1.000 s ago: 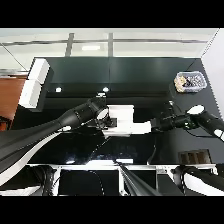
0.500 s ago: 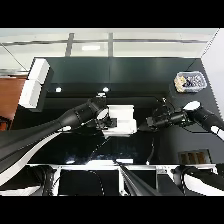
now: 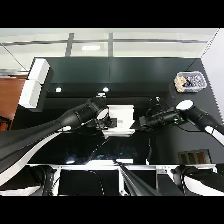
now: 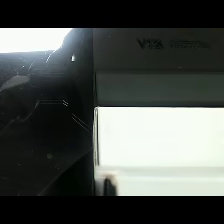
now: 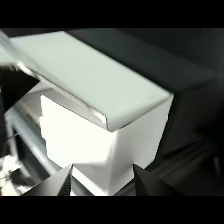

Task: Fold the box and place the chain.

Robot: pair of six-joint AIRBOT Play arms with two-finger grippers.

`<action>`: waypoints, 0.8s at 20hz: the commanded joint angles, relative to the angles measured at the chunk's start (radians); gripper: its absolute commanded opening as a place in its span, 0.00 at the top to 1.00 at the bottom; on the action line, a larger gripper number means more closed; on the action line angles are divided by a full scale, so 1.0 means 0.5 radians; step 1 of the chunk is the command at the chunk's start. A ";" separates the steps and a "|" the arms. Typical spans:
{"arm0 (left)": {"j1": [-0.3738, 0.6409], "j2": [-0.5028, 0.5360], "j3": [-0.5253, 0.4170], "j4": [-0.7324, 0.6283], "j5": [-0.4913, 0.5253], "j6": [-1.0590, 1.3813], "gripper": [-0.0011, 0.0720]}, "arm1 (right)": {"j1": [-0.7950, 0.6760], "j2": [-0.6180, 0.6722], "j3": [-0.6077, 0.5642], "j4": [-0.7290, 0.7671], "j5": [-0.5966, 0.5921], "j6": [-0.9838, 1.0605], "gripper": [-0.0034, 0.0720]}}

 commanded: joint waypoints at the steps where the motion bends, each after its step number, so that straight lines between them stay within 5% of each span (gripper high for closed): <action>1: 0.001 -0.001 0.001 0.000 0.005 0.001 0.95 | 0.199 -0.002 0.071 -0.179 -0.245 0.230 0.41; 8: 0.001 -0.001 0.001 0.000 0.005 0.002 0.95 | 0.620 -0.007 0.336 -1.060 -0.391 1.145 0.41; 11: 0.001 -0.001 0.001 0.000 0.005 0.001 0.95 | 0.780 -0.050 0.494 -1.296 -0.336 1.334 0.82; 12: 0.001 -0.001 0.001 0.000 0.005 0.001 0.95 | 0.812 -0.079 0.542 -1.303 -0.304 1.341 0.88; 16: 0.001 -0.001 0.001 0.000 0.004 0.002 0.95 | 0.845 -0.120 0.597 -1.312 -0.246 1.496 0.88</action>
